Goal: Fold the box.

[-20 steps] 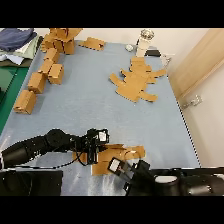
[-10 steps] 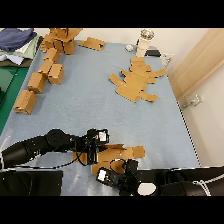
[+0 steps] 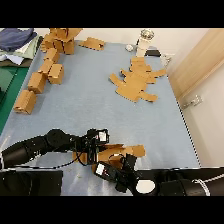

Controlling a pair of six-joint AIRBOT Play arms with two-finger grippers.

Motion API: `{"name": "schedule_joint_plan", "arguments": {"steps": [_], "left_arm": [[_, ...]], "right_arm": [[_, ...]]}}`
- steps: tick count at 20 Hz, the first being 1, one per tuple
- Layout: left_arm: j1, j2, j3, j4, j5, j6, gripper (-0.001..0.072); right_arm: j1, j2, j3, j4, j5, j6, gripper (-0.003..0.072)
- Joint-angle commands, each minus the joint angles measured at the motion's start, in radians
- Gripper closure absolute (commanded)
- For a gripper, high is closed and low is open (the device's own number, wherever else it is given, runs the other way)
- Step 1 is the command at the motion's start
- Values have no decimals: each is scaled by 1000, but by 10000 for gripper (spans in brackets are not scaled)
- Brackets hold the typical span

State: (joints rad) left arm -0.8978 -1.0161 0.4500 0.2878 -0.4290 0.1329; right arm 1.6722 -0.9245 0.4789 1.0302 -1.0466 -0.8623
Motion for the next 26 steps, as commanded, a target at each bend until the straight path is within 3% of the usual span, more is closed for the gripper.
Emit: {"name": "schedule_joint_plan", "arguments": {"steps": [1,13,14,15,20,26], "left_arm": [[0,0,0,0,1,0,696],[0,0,0,0,0,0,696],[0,0,0,0,0,0,696],[0,0,0,0,1,0,696],[0,0,0,0,0,0,696],[0,0,0,0,0,0,696]], "right_arm": [[-3,14,22,-24,-10,72,242],[-3,27,20,-74,-28,77,229],[-5,34,19,-74,-33,76,38],[-13,47,9,-74,-27,72,-27],[-39,164,-37,-62,31,20,-27],[-39,328,-178,-128,119,20,-26]]}}
